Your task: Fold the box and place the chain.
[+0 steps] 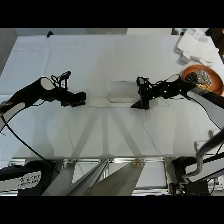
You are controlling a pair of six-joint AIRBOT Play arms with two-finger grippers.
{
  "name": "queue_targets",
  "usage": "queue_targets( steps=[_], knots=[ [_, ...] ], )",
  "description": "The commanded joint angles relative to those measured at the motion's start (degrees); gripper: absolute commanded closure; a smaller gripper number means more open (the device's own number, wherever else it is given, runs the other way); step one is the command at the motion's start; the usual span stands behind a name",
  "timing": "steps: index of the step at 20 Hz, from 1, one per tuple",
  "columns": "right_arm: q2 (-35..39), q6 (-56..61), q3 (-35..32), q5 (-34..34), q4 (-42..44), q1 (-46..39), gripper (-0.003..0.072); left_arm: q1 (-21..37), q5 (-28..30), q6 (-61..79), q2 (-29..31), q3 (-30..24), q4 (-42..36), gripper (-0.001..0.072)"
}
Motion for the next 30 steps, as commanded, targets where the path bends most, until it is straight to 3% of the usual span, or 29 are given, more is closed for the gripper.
queue_targets(
  steps=[1, 9, 20, 27, 30],
  knots=[
    [0.0, 0.0, 0.02, 0.0, 0.02, 0.02, 0.0096, -0.61, 1.07, -0.5, -0.17, -0.02, -0.07, 0.0703],
    [0.0, 0.0, 0.02, 0.0, 0.02, 0.02, 0.0096, -1.53, 1.4, -0.74, -1.44, -0.02, -0.15, 0.0704],
    [0.0, 0.0, 0.02, 0.02, 0.02, 0.02, 0.0096, -2.89, 1.18, 2.34, -1.92, -0.02, -8.2, 0.0703],
    [0.0, 0.0, 0.02, 0.0, 0.02, 0.02, 0.0096, -2.47, 2.67, 2.47, 1.7, -0.02, -9.6, 0.0703],
    [0.0, 0.0, 0.02, 0.02, 0.02, 0.02, 0.0096, -2.67, 2.56, 8.76, 2.01, -0.02, -17.97, 0.0703]
  ],
)
